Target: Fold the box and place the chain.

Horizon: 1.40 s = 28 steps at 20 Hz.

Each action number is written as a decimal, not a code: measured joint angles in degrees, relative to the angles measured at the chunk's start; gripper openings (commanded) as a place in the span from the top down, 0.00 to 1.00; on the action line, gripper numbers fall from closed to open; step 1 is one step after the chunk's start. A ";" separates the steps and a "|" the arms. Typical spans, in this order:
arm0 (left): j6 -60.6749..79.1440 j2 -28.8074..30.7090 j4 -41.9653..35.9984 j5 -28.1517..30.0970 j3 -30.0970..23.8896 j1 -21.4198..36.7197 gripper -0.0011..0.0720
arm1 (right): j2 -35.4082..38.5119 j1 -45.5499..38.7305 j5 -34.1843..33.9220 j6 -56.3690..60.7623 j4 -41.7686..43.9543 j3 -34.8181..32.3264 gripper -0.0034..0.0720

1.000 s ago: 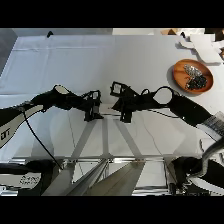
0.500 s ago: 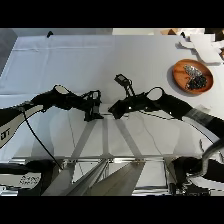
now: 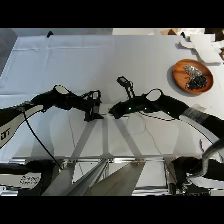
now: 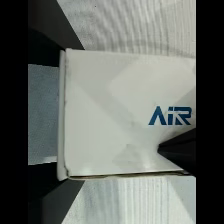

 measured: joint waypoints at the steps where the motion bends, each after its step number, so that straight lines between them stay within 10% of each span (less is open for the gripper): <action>1: 0.00 0.00 0.00 0.00 0.00 0.00 0.44 | 0.37 -0.04 -0.15 0.02 -0.17 -0.04 0.94; 12: -0.04 0.00 0.00 -0.02 0.00 0.00 0.44 | 11.28 -10.64 5.29 -0.26 2.91 -5.03 0.95; 28: 0.04 0.00 0.04 0.00 0.00 0.00 0.44 | 5.49 -11.78 6.34 -1.95 7.89 -11.58 0.94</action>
